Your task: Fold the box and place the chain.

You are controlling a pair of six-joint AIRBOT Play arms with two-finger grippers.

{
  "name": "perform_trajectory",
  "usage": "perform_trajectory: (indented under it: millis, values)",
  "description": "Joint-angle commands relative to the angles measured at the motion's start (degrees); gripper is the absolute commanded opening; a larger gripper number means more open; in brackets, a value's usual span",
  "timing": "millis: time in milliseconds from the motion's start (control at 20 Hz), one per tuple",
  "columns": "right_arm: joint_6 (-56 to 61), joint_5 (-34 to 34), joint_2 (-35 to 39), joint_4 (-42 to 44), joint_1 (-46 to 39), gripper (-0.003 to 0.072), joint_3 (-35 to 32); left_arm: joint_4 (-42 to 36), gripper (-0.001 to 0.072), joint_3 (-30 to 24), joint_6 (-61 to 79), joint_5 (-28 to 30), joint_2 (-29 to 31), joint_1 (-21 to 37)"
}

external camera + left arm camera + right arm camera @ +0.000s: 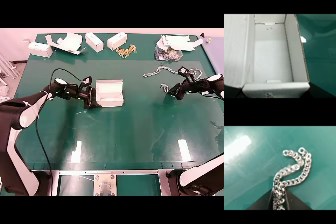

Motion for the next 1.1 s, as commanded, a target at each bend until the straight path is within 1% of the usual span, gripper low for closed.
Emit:
perform_trajectory:
  millis: [0,150,300,600,750,850,1050]
  values:
    - [1.16,-0.72,-0.83,-1.03,0.48,0.001,0.24,0.0,0.0579,0.04,0.0,0.02,0.04,0.04]
    - [3.87,-0.7,0.09,0.9,0.5,0.0008,2.12,0.0,0.0579,0.04,0.0,0.02,0.04,0.04]
    - [3.85,-0.68,3.5,5.38,0.5,0.0007,2.45,0.0,0.0579,0.04,0.0,0.02,0.04,0.04]
    - [4.52,0.48,8.22,7.13,1.14,0.0007,2.43,0.0,0.0579,0.04,0.0,0.02,0.04,0.04]
    - [4.57,3.23,8.94,9.53,1.4,0.0007,2.43,0.0,0.0579,0.04,0.0,0.0,0.04,0.04]
    - [5.11,7.21,10.36,12.28,1.95,0.0007,2.43,0.0,0.0579,0.04,0.0,0.02,0.04,0.04]
    - [8.5,11.23,17.16,12.92,6.29,0.0007,2.4,0.0,0.0579,0.04,0.0,0.02,0.04,0.04]
